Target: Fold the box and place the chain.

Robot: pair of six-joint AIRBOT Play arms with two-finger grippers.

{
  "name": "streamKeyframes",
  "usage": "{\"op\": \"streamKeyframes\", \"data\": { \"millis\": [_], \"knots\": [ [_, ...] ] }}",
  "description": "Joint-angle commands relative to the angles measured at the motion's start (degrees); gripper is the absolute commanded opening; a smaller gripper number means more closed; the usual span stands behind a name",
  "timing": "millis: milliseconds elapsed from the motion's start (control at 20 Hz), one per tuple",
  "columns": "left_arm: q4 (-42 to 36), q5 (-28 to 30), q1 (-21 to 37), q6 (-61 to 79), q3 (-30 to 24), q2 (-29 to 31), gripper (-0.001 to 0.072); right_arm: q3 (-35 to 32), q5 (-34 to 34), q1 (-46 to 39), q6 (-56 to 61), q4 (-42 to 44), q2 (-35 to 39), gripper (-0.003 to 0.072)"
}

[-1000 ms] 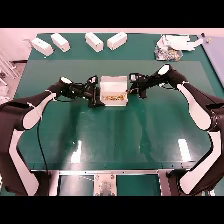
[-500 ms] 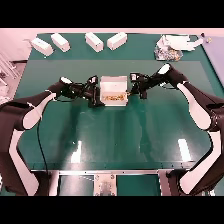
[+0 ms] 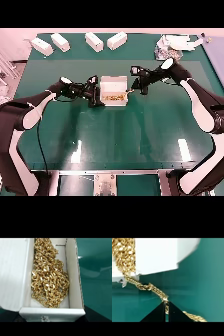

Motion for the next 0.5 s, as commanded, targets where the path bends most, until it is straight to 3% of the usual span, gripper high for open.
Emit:
{"op": "streamKeyframes", "data": {
  "millis": [0, 450],
  "knots": [
    [0.0, 0.0, 0.0, 0.0, 0.0, 0.0, 0.0369, 0.4, 0.1, 0.0, 2.5, 1.5, 3.1, 0.0007],
    [0.0, 0.0, 0.0, 0.0, 0.0, 0.0, 0.0368, 0.4, 4.4, 0.1, 7.0, 1.8, 11.6, 0.0008]
  ]
}}
